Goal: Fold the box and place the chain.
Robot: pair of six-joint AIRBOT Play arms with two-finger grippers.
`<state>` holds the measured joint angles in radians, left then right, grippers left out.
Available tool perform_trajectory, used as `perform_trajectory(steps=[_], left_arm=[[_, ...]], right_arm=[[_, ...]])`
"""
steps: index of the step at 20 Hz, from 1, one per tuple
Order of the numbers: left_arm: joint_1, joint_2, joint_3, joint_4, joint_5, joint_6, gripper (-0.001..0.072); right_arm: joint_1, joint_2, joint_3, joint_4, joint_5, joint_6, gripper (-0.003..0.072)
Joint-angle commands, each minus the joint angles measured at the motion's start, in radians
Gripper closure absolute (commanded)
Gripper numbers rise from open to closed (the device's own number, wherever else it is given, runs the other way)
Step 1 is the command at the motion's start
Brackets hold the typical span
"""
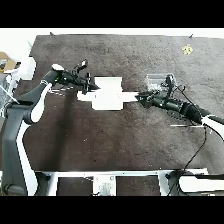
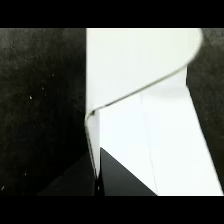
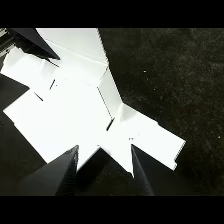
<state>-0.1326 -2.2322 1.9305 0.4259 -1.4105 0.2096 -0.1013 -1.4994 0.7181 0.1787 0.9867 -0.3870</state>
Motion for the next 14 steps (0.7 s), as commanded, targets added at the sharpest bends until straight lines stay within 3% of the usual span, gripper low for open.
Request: perform_trajectory(steps=[1, 6, 11, 12, 13, 14], left_arm=[[0.000, -0.017, -0.016, 0.030, 0.010, 0.013, 0.0699], [0.000, -0.018, -0.112, 0.031, 0.074, 0.081, 0.0700], [0.001, -0.017, -0.113, 0.044, 0.076, 0.080, 0.0697], [0.001, -0.017, -0.113, 0.045, 0.074, 0.079, 0.0697], [0.001, -0.017, -0.113, 0.045, 0.074, 0.079, 0.0697], [0.001, -0.017, -0.113, 0.045, 0.070, 0.079, 0.0697]], right_arm=[[0.003, 0.001, 0.001, -0.004, -0.025, -0.022, 0.0309], [0.003, 0.001, 0.001, -0.026, -0.026, -0.030, 0.0309], [0.003, 0.001, 0.006, -0.034, -0.024, -0.048, 0.0308], [0.006, 0.001, 0.016, -0.061, -0.023, -0.056, 0.0293], [0.012, 0.001, 0.028, -0.098, -0.027, -0.091, 0.0220], [0.027, 0.001, 0.043, -0.135, -0.046, -0.108, 0.0219]])
